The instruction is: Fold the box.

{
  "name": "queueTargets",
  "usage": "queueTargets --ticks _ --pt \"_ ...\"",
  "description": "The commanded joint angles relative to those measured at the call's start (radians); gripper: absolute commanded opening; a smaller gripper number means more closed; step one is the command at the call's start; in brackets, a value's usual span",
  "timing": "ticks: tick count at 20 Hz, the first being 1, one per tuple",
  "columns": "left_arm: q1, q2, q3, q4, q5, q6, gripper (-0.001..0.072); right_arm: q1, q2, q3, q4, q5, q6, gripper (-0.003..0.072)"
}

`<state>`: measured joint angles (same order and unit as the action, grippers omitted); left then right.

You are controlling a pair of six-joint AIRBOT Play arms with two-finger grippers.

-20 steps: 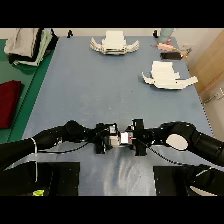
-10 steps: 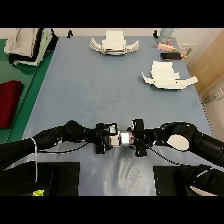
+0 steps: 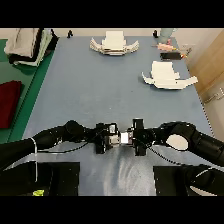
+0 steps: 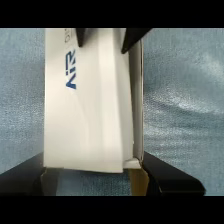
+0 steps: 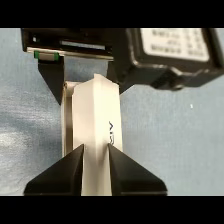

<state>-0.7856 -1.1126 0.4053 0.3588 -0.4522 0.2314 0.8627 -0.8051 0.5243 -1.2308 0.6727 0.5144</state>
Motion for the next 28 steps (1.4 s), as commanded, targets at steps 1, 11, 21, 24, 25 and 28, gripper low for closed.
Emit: queueTargets --ticks 1,11,21,24,25,28 --pt "0.000 0.001 0.001 0.001 -0.001 0.000 0.0536 0.000 -0.017 0.000 0.026 0.029 0.001 0.0217" --pt "0.000 0.001 0.001 0.001 -0.001 0.000 0.0536 0.006 -0.027 0.000 0.060 0.079 0.001 0.0241" --pt "0.000 0.001 0.001 0.001 -0.001 0.000 0.0536 0.005 0.105 0.001 0.068 0.051 0.328 0.0239" --pt "0.000 0.001 0.001 0.001 -0.001 0.000 0.0536 0.005 0.113 -0.046 0.156 -0.024 0.570 0.0002" --pt "0.000 0.001 0.001 0.001 -0.001 0.000 0.0536 0.005 0.113 -0.084 0.218 -0.094 0.578 0.0002" --pt "0.000 0.001 0.001 0.001 -0.001 0.000 0.0536 0.006 0.113 -0.209 0.479 -0.344 0.564 0.0002"
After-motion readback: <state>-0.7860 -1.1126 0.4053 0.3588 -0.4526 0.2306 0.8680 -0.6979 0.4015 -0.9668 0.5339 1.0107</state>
